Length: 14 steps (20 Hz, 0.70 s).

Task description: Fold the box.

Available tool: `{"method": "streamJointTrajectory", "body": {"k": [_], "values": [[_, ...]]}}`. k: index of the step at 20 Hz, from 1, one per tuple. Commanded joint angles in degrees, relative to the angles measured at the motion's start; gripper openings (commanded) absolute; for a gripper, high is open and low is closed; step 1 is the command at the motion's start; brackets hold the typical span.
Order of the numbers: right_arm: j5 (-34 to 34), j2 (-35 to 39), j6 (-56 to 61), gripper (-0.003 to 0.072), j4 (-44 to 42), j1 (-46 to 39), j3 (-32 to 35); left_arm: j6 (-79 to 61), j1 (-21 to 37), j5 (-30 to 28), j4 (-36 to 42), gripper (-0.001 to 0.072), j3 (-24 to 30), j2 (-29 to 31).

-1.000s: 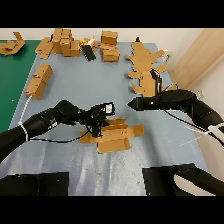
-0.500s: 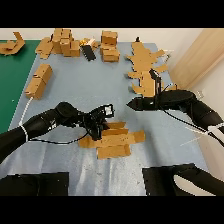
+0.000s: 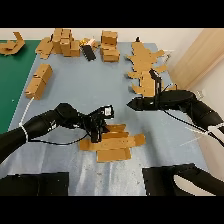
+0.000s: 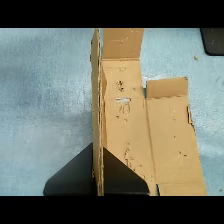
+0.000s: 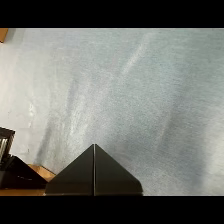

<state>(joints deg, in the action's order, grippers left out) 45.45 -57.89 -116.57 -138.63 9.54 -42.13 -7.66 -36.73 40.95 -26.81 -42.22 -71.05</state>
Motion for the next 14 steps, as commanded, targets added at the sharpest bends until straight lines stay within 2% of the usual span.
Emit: {"method": "streamJointTrajectory", "body": {"k": [1, 11, 14], "values": [[0.0, 0.0, 0.0, 0.0005, 0.0, 0.0, 0.0, 0.2, 0.0, 0.7, -0.1, 0.0013, 1.3, 0.0], [0.0, 0.1, 0.0, 0.0005, 2.1, 0.0, 0.0, 1.1, 0.0, 1.0, -0.2, 0.0014, 1.6, 0.0], [3.6, 2.3, 0.0, 0.0004, 3.5, 0.0, 0.0, 1.1, 0.0, 1.1, -0.2, 0.0013, 1.6, 0.0]]}}
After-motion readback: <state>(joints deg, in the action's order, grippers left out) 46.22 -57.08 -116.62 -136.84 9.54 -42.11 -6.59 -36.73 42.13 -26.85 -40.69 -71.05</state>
